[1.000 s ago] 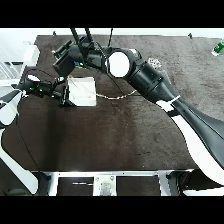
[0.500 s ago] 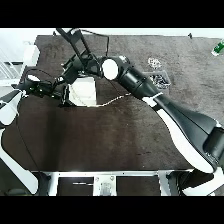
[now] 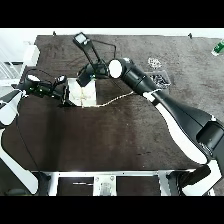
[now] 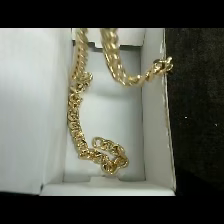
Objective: Fold the box and place the chain.
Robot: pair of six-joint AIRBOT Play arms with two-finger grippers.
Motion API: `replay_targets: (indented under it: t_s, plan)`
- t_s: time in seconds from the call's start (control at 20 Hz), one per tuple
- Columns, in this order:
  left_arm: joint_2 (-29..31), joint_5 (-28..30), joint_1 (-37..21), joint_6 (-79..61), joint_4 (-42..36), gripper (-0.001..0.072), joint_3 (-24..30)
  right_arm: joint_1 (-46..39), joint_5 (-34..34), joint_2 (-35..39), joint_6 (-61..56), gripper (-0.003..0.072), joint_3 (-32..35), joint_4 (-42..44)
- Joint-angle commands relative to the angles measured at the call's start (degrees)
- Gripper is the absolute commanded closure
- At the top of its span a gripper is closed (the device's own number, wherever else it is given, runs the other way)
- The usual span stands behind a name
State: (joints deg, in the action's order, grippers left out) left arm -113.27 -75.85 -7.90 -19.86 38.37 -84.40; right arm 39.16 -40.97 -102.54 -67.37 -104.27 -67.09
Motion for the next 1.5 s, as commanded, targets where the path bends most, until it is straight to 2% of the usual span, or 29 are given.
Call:
replay_targets:
  t_s: [0.0,0.05,0.1,0.3,0.4,0.55,0.7,0.8,0.95,1.1,1.45]
  plan:
    - [0.00,0.02,0.00,0.00,0.02,0.0182,-0.04,-1.01,0.42,-2.14,-0.07,0.0505,3.74,0.00]
    - [0.00,0.00,0.00,0.00,0.02,0.0182,-0.04,-1.55,0.42,-2.99,-0.09,0.0338,3.96,0.07]
    - [0.00,0.02,0.00,0.00,0.00,0.0183,-0.04,-2.05,0.42,-3.34,-0.09,0.0291,3.96,0.04]
    - [0.00,0.00,-0.02,0.00,0.02,0.0183,-0.04,-5.27,-0.87,-0.63,-1.95,0.0293,3.96,0.02]
    - [0.00,0.00,0.00,0.00,0.02,0.0182,-0.04,-8.70,-5.70,2.40,-4.37,0.0293,4.70,0.00]
    - [0.00,0.00,0.00,0.00,0.02,0.0182,-0.04,-15.85,-7.37,8.44,-7.65,0.0295,12.61,0.04]
    - [0.00,0.00,0.00,0.00,0.00,0.0182,-0.04,-23.19,-2.14,13.97,-10.84,0.0295,24.65,0.07]
    - [0.00,0.00,-0.02,0.00,0.02,0.0183,-0.04,-26.95,4.81,15.69,-13.92,0.0296,32.33,0.37]
    - [0.00,0.02,0.00,0.00,0.00,0.0182,-0.04,-29.07,15.87,14.67,-15.61,0.0296,40.06,3.54]
    - [0.00,0.00,0.00,0.00,0.00,0.0182,-0.04,-29.05,23.78,11.47,-17.25,0.0297,41.38,4.13]
    - [0.00,0.02,0.00,-0.02,0.00,0.0182,-0.04,-29.57,24.61,6.27,-20.94,0.0296,41.38,4.13]
